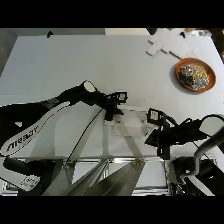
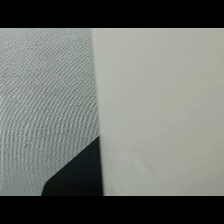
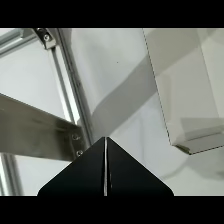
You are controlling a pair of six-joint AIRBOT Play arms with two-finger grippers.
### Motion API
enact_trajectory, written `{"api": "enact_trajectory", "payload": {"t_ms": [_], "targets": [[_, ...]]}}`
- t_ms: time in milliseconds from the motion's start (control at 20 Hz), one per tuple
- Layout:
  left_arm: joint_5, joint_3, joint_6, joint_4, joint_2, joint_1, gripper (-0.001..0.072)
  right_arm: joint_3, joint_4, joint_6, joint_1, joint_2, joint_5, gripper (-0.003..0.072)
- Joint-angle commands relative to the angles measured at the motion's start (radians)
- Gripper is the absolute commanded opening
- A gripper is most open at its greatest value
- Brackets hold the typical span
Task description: Fold the box and place the chain.
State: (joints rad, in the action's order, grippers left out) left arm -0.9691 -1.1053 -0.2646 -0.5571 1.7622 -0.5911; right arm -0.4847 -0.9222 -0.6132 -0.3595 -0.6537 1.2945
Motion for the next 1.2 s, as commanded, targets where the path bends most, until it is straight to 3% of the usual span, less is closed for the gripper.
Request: {"api": "enact_trajectory", "payload": {"t_ms": [0,100,150,300,350,450,800,1150], "targets": [[0.0,0.0,0.0,0.0,-0.001,-0.001,0.001,0.068,-0.057,0.096,-0.041,-0.001,-0.14,0.0109],[0.0,0.0,0.0,0.0,-0.001,-0.001,0.001,0.092,-0.162,0.106,-0.075,-0.001,-0.216,0.0436],[0.0,0.0,0.0,0.0,-0.001,-0.001,0.001,0.101,-0.211,0.106,-0.098,-0.001,-0.252,0.0483],[0.0,0.0,0.0,0.0,-0.001,-0.001,0.001,0.139,-0.252,0.106,-0.177,-0.001,-0.377,0.0485],[0.0,0.0,0.0,0.0,-0.001,-0.001,0.001,0.158,-0.252,0.108,-0.204,-0.001,-0.426,0.0532],[0.0,0.0,0.0,0.0,-0.001,-0.001,0.001,0.206,-0.254,0.183,-0.257,-0.001,-0.5,0.0701],[0.0,0.0,0.0,0.0,-0.001,-0.001,0.001,0.263,-0.294,0.198,-0.294,-0.002,-0.776,0.0701],[0.0,0.0,0.0,0.0,-0.001,-0.001,0.001,0.262,-0.313,0.193,-0.29,-0.089,-0.872,0.0694]]}}
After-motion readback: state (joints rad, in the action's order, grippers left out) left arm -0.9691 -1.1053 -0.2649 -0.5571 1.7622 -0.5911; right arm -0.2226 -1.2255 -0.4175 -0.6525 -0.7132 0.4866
